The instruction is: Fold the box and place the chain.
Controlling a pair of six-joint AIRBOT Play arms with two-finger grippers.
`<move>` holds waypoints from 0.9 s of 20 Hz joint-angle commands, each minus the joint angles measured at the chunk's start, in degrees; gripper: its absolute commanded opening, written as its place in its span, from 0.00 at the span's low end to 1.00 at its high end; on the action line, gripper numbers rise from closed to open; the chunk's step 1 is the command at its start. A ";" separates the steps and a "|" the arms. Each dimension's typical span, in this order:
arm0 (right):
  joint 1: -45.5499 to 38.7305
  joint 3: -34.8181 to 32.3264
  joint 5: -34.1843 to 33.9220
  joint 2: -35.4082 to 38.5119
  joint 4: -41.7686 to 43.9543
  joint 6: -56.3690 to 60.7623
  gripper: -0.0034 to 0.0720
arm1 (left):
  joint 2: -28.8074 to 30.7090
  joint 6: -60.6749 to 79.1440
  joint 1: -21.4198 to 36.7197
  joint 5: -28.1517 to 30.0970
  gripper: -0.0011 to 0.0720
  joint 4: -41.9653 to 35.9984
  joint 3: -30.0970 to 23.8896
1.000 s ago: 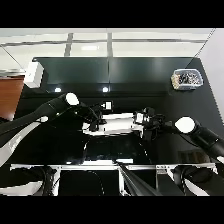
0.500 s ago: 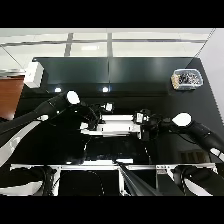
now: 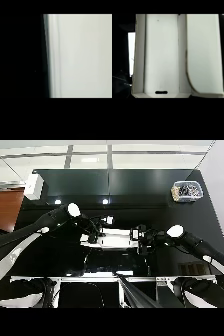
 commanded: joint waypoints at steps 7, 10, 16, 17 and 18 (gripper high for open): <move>0.13 0.13 -0.28 -2.25 -0.46 3.74 0.95 | -0.02 -2.78 0.00 -1.07 0.05 0.70 0.04; 0.42 0.92 -0.02 -3.06 -1.81 5.20 0.95 | -0.13 -2.78 0.00 -1.07 0.05 0.70 0.04; 1.64 2.01 -0.15 -4.22 -5.20 8.20 0.79 | -0.35 -2.78 0.00 -1.07 0.05 0.70 0.04; 1.64 2.01 -0.15 -4.22 -5.20 8.22 0.79 | -0.50 -2.78 0.00 -1.07 0.05 0.70 0.04; 1.64 2.01 -0.15 -4.22 -5.20 8.22 0.79 | -0.63 -2.78 0.00 -1.09 0.05 0.70 0.04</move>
